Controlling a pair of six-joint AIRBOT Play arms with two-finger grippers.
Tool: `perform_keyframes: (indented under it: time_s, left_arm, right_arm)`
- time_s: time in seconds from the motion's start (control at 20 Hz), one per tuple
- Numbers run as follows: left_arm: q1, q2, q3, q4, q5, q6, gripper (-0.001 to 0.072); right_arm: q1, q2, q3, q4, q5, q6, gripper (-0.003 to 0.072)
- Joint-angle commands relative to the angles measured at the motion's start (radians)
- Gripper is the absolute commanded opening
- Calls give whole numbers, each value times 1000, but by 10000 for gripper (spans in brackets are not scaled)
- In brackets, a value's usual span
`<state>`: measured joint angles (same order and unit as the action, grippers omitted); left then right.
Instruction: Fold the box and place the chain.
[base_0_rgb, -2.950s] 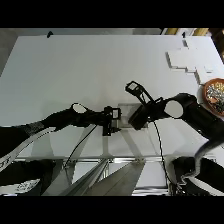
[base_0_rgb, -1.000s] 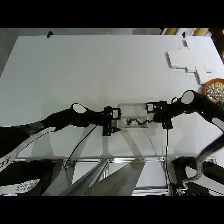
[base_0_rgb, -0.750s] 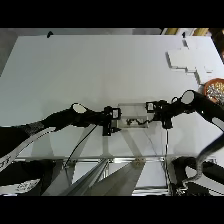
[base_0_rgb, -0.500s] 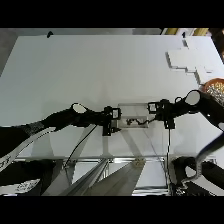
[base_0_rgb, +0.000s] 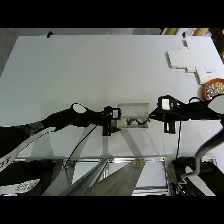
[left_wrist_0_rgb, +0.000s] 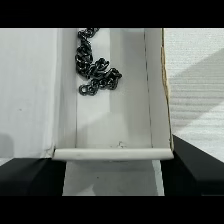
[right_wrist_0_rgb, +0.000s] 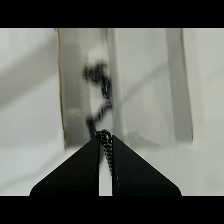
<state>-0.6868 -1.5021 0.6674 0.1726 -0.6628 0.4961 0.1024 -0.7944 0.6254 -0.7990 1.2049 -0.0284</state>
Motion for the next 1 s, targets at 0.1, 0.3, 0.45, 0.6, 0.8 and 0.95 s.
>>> perform_keyframes:
  time_s: [0.1, 0.3, 0.45, 0.6, 0.8, 0.95]
  left_arm:
    - [1, 1, 0, 0, 0, 0, 13]
    - [1, 1, 0, 0, 0, 0, 13]
    - [1, 1, 0, 0, 0, 0, 13]
    - [1, 1, 0, 0, 0, 0, 13]
    - [1, 1, 0, 0, 0, 0, 13]
    - [1, 1, 0, 0, 0, 0, 13]
  right_arm:
    - [97, 27, 1, 222, -12, 4, 18]
    - [226, 27, 1, 177, -196, 5, 19]
    - [251, 14, 1, 94, -250, 6, 19]
    - [252, -48, 1, 18, -246, 88, 71]
    - [250, -66, 3, -83, -229, 109, 228]
    - [212, -49, 4, -135, -201, 110, 228]
